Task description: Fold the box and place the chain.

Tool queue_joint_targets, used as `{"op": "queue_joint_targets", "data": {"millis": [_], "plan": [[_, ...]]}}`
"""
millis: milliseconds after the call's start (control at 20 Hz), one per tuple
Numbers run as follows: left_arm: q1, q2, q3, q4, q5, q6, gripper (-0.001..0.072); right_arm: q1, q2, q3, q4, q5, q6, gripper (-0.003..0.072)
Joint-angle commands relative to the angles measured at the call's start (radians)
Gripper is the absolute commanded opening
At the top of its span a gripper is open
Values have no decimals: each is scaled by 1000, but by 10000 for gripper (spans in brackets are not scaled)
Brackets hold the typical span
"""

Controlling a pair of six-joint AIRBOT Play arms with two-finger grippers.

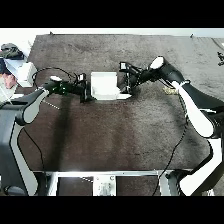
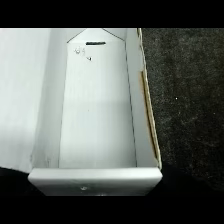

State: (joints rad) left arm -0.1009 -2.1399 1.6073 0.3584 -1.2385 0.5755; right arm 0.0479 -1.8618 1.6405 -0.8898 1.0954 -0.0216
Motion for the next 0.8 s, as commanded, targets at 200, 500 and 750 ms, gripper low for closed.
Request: {"op": "queue_joint_targets", "data": {"millis": [200,500,750], "plan": [[0,1,0,0,0,0,205,28,-51,-18,-27,-110,-58,483],[0,1,0,0,0,0,205,30,-57,-18,35,-131,-78,318],[0,1,0,0,0,0,204,31,-81,-18,96,-106,-92,245]]}}
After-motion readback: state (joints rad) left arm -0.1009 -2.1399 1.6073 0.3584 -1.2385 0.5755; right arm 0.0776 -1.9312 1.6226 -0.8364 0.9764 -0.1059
